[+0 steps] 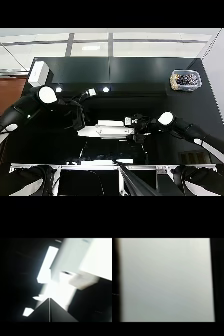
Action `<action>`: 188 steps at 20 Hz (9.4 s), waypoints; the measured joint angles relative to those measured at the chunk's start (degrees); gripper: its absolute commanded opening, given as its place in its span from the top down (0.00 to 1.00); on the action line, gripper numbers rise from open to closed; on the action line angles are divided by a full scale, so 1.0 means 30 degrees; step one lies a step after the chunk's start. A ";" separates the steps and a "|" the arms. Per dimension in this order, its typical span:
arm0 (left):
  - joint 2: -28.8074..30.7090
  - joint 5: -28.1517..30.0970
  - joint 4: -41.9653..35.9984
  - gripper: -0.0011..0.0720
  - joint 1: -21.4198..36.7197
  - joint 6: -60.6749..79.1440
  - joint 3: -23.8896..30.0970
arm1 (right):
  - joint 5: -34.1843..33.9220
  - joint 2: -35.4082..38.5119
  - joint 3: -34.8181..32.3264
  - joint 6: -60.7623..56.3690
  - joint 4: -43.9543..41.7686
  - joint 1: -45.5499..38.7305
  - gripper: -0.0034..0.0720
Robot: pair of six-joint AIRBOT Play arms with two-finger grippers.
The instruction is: Fold the box and place the chain.
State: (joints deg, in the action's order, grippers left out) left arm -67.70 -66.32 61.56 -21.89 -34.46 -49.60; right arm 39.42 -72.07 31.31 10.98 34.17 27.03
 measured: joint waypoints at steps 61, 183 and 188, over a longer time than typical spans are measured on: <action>0.0372 0.5391 -0.6098 0.61 -0.1027 1.0360 0.4874 | -0.0007 -0.0015 0.0000 -0.0219 -0.0007 0.0000 0.85; -0.4699 0.1428 0.6761 0.41 -0.7526 -2.8939 -0.2448 | -0.0313 -0.0015 0.0000 -0.0226 -0.0007 0.0000 0.85; -0.4925 0.1115 0.7839 0.54 -0.7839 -3.0170 -0.2594 | -0.0306 -0.0015 0.0000 -0.0226 -0.0015 0.0000 0.85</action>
State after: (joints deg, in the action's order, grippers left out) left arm -82.48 -62.98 85.08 -45.41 -124.97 -57.39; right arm 38.50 -72.12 31.31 10.31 34.13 27.03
